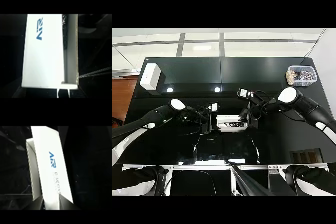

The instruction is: Fold the box and place the chain.

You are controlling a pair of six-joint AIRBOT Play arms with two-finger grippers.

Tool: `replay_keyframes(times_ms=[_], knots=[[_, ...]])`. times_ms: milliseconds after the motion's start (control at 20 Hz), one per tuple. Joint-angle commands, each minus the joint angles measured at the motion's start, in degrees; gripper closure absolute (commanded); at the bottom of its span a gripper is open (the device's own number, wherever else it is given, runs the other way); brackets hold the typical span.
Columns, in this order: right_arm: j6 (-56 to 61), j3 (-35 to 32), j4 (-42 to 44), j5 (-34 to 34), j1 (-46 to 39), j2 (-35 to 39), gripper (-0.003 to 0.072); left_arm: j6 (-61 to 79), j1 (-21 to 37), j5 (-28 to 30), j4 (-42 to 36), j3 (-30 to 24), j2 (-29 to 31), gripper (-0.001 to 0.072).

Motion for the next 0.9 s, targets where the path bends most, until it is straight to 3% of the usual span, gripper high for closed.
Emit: replay_keyframes(times_ms=[0, 200, 250, 300, 850], knots=[[0.0, -0.3, -1.0, 0.1, 0.1, -0.1, 0.0482, -0.1, 0.0, 0.0, 0.0, 0.0, 0.0, 0.0346], [0.0, -0.3, -2.7, 0.2, 0.1, 0.0, 0.0476, -0.1, 0.0, 0.0, 0.0, 0.0, 0.0, 0.0346], [0.0, -0.3, -2.7, 0.2, 0.1, 0.0, 0.0350, -0.1, 0.0, 0.0, 0.0, 0.0, 0.0, 0.0346], [0.1, -0.3, -2.7, 0.2, 0.0, 0.0, 0.0322, -0.1, 0.0, 0.0, 0.0, 0.0, 0.0, 0.0346], [0.0, -2.5, -3.1, -0.7, 0.9, -0.1, 0.0322, -0.1, 0.0, 0.0, 0.0, 0.0, 0.0, 0.0345]])
